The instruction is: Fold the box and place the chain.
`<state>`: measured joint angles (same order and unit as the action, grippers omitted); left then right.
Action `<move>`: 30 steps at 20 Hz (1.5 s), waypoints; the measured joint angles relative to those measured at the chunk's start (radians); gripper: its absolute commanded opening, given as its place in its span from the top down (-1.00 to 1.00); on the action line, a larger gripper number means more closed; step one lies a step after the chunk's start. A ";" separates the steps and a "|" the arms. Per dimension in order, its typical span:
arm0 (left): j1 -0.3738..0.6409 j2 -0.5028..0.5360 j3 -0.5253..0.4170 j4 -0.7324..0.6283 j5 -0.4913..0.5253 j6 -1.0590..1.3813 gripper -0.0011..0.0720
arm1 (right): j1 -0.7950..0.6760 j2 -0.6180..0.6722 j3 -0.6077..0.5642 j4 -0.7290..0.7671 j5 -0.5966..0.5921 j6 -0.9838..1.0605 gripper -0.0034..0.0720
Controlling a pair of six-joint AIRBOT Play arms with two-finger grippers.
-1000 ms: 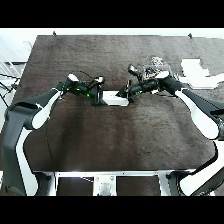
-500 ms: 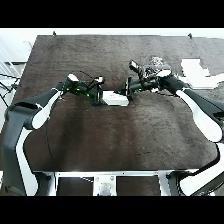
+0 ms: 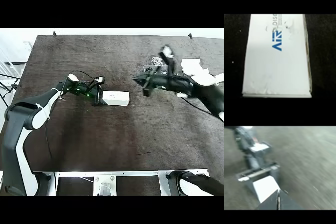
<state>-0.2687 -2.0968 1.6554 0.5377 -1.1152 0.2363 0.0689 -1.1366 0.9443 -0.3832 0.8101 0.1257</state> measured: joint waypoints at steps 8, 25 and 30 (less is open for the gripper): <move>0.000 0.000 0.000 0.000 0.000 0.000 -0.49 | -0.093 0.565 -0.503 0.003 -0.455 0.153 0.88; 0.000 0.000 -0.001 -0.040 -0.004 0.000 -0.48 | -0.103 1.049 -0.912 0.025 -0.694 0.221 0.88; 0.004 0.008 0.000 -0.048 -0.023 -0.028 0.92 | -0.103 1.052 -0.916 0.025 -0.696 0.222 0.88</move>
<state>-0.2646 -2.0888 1.6558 0.4892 -1.1381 0.2085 -0.0338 -0.0845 0.0280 -0.3584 0.1139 0.3473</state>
